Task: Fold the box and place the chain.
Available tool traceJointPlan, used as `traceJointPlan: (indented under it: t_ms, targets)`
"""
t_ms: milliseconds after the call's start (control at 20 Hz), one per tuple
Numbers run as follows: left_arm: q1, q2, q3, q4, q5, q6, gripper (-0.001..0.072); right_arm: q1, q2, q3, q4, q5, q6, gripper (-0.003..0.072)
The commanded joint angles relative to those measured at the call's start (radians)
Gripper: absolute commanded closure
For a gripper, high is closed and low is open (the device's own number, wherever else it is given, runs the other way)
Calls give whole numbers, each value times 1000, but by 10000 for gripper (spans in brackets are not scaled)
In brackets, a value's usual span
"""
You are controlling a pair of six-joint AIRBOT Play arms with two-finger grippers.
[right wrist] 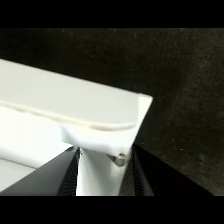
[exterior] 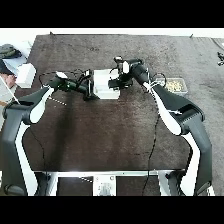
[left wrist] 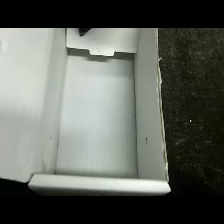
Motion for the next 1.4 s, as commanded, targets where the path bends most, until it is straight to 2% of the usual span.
traceJointPlan:
  t_ms: [0, 700, 750, 800, 1350]
  targets:
    - [0, 0, 0, 0, 0, 0, 486, 6, -5, 7, -54, 6, 47, 321]
    - [0, 0, 0, 0, 0, 0, 486, 61, -19, 7, -186, 40, 114, 322]
    - [0, 0, 0, 0, -1, 0, 486, 61, -19, 7, -186, 40, 114, 338]
    - [0, 0, 0, 0, -1, 0, 485, 61, -19, 7, -185, 40, 117, 440]
    - [0, 0, 0, 0, -3, 0, 485, 56, -19, 7, -151, 57, 249, 440]
